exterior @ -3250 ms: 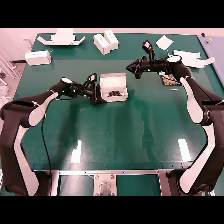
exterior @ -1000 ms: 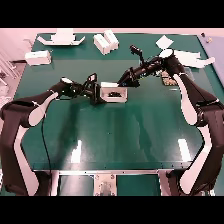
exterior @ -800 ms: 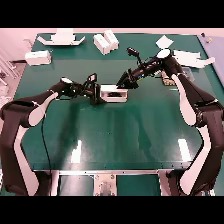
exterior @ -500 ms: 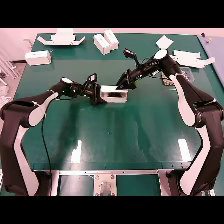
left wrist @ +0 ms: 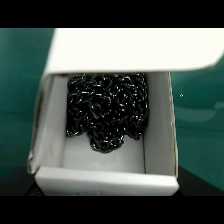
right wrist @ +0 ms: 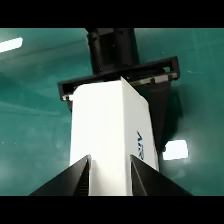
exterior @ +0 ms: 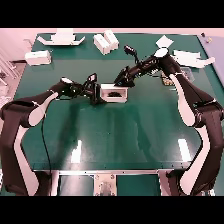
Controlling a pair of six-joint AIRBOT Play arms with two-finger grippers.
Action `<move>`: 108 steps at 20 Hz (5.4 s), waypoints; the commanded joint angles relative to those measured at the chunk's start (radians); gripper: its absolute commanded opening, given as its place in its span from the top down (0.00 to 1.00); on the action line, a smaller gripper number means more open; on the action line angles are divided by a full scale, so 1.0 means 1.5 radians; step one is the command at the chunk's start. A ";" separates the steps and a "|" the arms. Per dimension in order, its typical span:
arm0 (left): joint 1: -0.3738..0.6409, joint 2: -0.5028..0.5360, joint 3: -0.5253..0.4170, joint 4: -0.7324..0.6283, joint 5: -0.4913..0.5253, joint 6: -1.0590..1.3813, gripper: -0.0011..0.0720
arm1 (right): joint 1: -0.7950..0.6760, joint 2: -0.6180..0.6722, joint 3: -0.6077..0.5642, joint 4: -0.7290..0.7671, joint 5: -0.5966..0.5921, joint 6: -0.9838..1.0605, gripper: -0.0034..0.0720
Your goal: Fold the box and place the chain.
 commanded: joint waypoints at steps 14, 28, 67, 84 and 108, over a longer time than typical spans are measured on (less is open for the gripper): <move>0.001 0.001 0.000 0.000 -0.004 0.000 0.12 | 0.001 -0.001 0.001 -0.029 0.017 0.010 0.68; 0.001 0.001 0.000 0.000 -0.006 0.000 0.12 | 0.009 -0.001 0.000 -0.067 -0.017 0.016 0.67; 0.001 0.001 0.000 0.000 -0.009 0.000 0.12 | 0.013 0.005 -0.039 -0.071 -0.022 0.054 0.71; 0.001 0.001 0.000 0.000 -0.009 0.000 0.12 | 0.014 0.019 -0.050 -0.078 -0.072 0.034 0.71; 0.001 0.001 0.000 0.000 -0.009 0.000 0.12 | -0.001 0.077 -0.132 -0.088 -0.115 -0.014 0.63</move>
